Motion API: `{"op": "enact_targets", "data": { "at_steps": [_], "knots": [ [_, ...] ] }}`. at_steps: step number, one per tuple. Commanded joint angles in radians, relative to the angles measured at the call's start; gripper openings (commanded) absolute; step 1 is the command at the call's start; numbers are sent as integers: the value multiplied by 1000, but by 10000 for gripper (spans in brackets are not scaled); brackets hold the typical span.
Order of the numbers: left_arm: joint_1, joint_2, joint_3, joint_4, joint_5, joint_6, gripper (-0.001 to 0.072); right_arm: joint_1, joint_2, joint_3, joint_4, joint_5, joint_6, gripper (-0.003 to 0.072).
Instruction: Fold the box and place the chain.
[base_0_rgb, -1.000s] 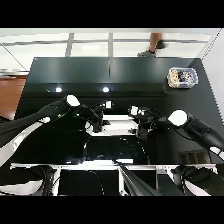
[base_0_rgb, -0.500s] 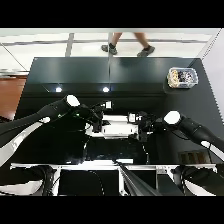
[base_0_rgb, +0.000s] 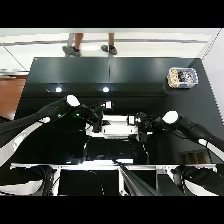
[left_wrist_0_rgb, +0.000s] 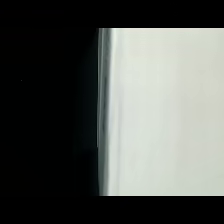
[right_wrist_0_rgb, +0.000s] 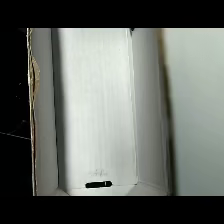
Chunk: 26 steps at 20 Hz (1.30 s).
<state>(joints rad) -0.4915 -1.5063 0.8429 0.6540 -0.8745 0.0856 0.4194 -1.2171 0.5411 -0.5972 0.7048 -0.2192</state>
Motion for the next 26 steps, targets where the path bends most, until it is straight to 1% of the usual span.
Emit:
{"op": "enact_targets", "data": {
  "at_steps": [1, 12, 20, 23, 26],
  "knots": [
    [0, 0, 0, 0, 2, 0, 29, 0, -10, -1, 14, -6, -15, 708],
    [0, 0, 0, -1, 2, 0, 29, -1, -19, -11, 13, -10, -21, 708],
    [0, 0, 0, -8, 1, 0, 29, -17, -19, -10, 8, -8, 13, 708],
    [0, 0, 0, -8, 1, 0, 29, -43, -19, -10, -3, 31, 18, 707],
    [0, 0, 0, -8, 2, 0, 29, -37, -19, -10, -6, 29, 17, 708]
  ]
}}
